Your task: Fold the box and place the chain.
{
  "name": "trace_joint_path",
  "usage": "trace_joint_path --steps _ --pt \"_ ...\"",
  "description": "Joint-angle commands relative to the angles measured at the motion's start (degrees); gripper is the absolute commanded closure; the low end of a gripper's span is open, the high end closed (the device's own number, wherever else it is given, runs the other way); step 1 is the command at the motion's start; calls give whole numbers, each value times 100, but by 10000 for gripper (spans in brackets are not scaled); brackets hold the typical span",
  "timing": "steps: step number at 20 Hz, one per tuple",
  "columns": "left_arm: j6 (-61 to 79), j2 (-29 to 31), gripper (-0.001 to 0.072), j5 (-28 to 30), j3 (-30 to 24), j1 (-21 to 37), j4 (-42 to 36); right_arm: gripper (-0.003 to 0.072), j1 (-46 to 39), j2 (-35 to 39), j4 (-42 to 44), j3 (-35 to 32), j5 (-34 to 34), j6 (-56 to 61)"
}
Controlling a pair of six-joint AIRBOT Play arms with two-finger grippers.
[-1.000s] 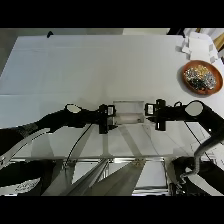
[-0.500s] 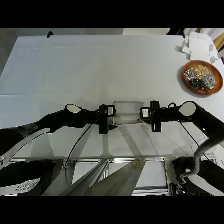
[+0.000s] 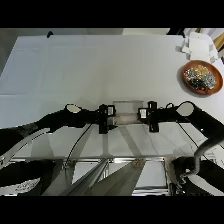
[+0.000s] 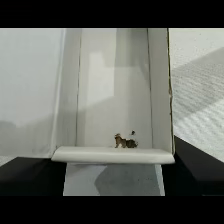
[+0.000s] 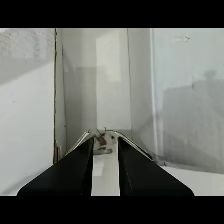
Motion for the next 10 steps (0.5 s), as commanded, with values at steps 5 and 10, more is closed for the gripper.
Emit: trace_joint_path --steps 5,10 --pt "0 4 575 2 4 2 0 300 7 -4 133 -11 -26 7" --pt "0 4 575 2 4 2 0 219 7 -4 133 -72 -37 7"
